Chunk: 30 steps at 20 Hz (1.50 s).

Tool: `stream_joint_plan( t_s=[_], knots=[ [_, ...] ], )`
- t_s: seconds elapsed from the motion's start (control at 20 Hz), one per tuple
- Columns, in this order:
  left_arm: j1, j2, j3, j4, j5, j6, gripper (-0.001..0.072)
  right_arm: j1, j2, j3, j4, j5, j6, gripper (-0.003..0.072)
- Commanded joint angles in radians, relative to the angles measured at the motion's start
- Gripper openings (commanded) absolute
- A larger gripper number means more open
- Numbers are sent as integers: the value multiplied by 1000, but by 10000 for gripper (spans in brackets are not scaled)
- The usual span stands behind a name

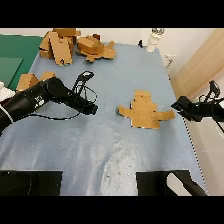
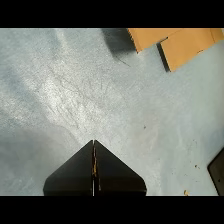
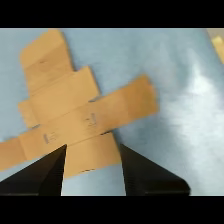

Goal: Fold the box.

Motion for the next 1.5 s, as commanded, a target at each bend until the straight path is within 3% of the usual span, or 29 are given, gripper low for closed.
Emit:
stream_joint_plan(
  t_s=[0.0, 0.25, 0.5, 0.8, 0.85, 0.9, 1.05, 1.3, 1.35, 1.4, 1.45],
  knots=[
    [0, 0, 0, -3, 45, 0, 15, -74, -106, 15, -45, -23, 18, 522],
    [0, 0, 0, -2, 48, 0, 15, -114, -146, 16, -117, -72, -40, 521],
    [0, 0, 0, -2, 98, 0, 15, -112, -231, 16, 48, -119, -233, 521],
    [0, 0, 0, -2, 95, -1, 15, -111, -327, 16, 119, -172, -304, 520],
    [0, 0, 0, -2, 96, -6, 15, -111, -349, 16, 164, -161, -338, 476],
    [0, 0, 0, -6, 97, -14, 15, -109, -369, 16, 216, -141, -391, 386],
    [0, 0, 0, -34, 97, -17, 15, -109, -424, 16, 346, -46, -526, 371],
    [0, 0, 0, -68, 78, -16, 16, -109, -495, 15, 345, 18, -557, 344],
    [1, 0, 0, -71, 78, -16, 16, -109, -496, 16, 352, 18, -573, 291],
    [2, 0, 0, -77, 81, -16, 16, -109, -496, 16, 367, 18, -600, 183],
    [2, 0, 0, -86, 88, -16, 16, -109, -496, 16, 388, 18, -618, 158]
  ],
)
